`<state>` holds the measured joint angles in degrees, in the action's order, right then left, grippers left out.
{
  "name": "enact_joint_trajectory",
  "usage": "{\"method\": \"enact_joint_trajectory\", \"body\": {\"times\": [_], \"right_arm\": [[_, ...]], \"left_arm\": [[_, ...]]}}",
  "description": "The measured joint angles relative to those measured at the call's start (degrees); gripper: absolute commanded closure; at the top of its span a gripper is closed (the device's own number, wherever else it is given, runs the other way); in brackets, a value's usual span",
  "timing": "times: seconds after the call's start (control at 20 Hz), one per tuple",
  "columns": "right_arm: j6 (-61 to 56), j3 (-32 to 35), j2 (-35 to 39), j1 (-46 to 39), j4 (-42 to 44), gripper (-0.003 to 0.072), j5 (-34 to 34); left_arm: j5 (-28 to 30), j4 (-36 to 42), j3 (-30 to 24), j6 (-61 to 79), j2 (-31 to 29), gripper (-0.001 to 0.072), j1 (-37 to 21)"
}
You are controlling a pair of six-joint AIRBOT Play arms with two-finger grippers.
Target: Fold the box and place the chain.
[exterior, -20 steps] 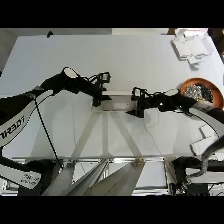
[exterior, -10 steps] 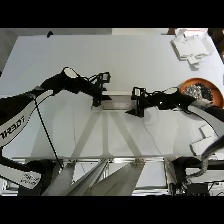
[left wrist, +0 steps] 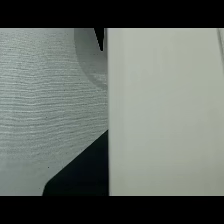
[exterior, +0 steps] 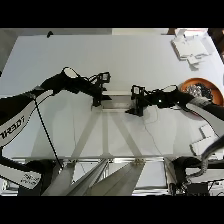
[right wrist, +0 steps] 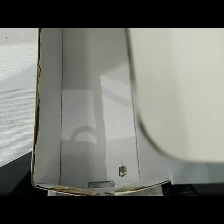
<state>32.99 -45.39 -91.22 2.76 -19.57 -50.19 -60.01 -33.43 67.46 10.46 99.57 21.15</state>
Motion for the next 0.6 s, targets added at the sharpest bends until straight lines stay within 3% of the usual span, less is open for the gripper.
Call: {"method": "enact_joint_trajectory", "body": {"times": [0.45,0.6], "right_arm": [[-0.1,0.0,0.0,0.0,-0.1,0.0006,-0.1],[-0.1,0.0,0.0,0.0,-0.2,0.0162,-0.3]], "left_arm": [[0.0,0.0,0.0,0.0,0.0,0.0695,0.0],[0.0,0.0,0.0,0.1,0.0,0.0695,0.0]]}}
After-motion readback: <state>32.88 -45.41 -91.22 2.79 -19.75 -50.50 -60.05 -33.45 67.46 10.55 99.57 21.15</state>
